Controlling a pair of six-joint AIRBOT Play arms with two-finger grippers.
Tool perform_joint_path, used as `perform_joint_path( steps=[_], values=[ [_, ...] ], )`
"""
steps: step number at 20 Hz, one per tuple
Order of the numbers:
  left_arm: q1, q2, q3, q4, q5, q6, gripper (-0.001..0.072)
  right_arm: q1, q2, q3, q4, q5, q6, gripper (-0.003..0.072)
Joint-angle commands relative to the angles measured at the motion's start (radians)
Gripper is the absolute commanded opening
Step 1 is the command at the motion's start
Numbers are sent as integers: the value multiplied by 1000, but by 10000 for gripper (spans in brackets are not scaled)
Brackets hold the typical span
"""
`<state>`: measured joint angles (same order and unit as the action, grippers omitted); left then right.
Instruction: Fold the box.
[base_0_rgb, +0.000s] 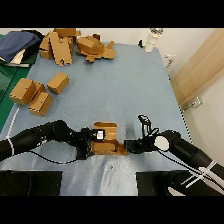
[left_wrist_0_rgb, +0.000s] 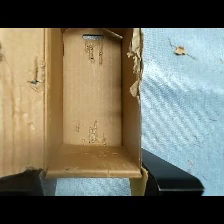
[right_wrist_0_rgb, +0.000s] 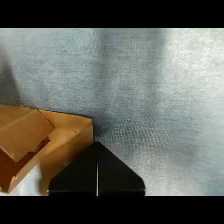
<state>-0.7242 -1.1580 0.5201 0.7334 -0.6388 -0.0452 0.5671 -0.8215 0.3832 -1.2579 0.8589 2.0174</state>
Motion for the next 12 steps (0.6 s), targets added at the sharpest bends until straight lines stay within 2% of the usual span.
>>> perform_joint_path(
  steps=[1,8,12],
  values=[
    [1,0,0,0,0,0,344,1,0,0,28,-3,-8,5],
    [1,0,0,0,0,0,344,1,1,0,58,-2,-30,4],
    [1,0,0,0,0,0,344,0,19,0,57,37,-37,4]
  ],
)
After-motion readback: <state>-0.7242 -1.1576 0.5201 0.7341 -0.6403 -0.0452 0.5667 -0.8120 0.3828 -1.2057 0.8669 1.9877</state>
